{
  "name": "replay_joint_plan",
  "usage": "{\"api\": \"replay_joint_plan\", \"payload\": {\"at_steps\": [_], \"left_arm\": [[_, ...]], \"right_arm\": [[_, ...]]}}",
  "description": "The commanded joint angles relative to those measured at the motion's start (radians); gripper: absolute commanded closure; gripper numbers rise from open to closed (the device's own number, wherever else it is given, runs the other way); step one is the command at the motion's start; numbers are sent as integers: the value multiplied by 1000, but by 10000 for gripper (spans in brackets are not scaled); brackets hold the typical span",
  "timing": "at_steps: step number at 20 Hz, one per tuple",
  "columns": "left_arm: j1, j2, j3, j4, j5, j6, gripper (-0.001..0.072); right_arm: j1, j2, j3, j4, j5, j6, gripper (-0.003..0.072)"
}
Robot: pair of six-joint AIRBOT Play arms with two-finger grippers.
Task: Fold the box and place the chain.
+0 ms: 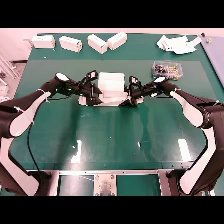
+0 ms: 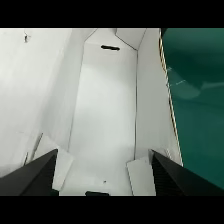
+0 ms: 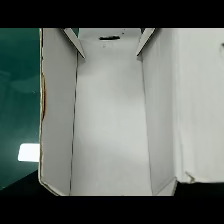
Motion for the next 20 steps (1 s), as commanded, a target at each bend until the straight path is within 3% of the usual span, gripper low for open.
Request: {"api": "replay_joint_plan", "payload": {"at_steps": [1,4,5,7,9,10,15,20], "left_arm": [[-1,0,0,6,2,0,29],[-1,0,0,8,6,0,30],[-1,0,0,18,6,0,87],[-1,0,0,72,6,0,416],[4,0,0,117,2,17,660],[14,0,0,120,2,26,689],[97,6,0,95,-69,60,689],[190,18,1,-61,-193,79,690]], "right_arm": [[1,0,0,1,-2,1,106],[1,0,0,1,-1,1,106],[1,0,0,1,-2,1,105],[1,0,0,1,-2,1,106],[1,0,0,1,-1,1,106],[1,0,0,1,-1,1,105],[1,0,0,1,-2,1,106],[1,0,0,1,-2,1,105]]}}
